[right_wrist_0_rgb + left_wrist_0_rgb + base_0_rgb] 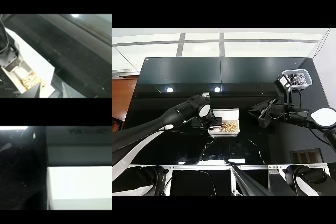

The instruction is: Fold the box and place the chain.

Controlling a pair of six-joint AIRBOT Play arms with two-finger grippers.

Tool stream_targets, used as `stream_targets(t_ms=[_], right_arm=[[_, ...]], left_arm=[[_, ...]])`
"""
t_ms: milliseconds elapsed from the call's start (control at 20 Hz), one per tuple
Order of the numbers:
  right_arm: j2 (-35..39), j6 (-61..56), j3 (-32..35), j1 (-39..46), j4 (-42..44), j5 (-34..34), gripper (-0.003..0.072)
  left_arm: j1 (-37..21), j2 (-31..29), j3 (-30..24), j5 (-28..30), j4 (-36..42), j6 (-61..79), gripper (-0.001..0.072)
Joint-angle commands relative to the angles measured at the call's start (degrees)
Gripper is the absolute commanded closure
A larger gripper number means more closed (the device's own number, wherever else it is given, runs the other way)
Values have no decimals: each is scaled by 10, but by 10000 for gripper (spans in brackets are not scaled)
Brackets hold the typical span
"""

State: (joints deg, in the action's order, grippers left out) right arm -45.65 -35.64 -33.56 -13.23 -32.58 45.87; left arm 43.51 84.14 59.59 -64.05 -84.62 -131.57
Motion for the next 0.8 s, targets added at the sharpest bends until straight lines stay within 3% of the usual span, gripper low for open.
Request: stream_targets(t_ms=[0, 100, 300, 400, 500, 600, 750], right_arm=[[0, -2, 0, 3, -5, 20, 371], [0, -2, 0, 3, -5, 21, 371], [0, -9, 0, 3, -5, 22, 371], [0, -8, 0, 3, -6, 21, 371], [0, -9, 0, 3, -6, 21, 371], [0, -13, 0, 3, -6, 21, 371], [-1, -32, 0, 3, -6, 21, 371]], left_arm=[[0, -2, 21, -31, -7, -1, 266], [6, -16, 42, -46, -29, 1, 243], [26, -106, 42, -64, -106, 28, 243], [28, -164, 17, -75, -161, 42, 243], [-4, -226, -53, -70, -218, -21, 245], [-73, -279, -152, -6, -174, -33, 245], [-195, -320, -285, 169, 61, 105, 245]])
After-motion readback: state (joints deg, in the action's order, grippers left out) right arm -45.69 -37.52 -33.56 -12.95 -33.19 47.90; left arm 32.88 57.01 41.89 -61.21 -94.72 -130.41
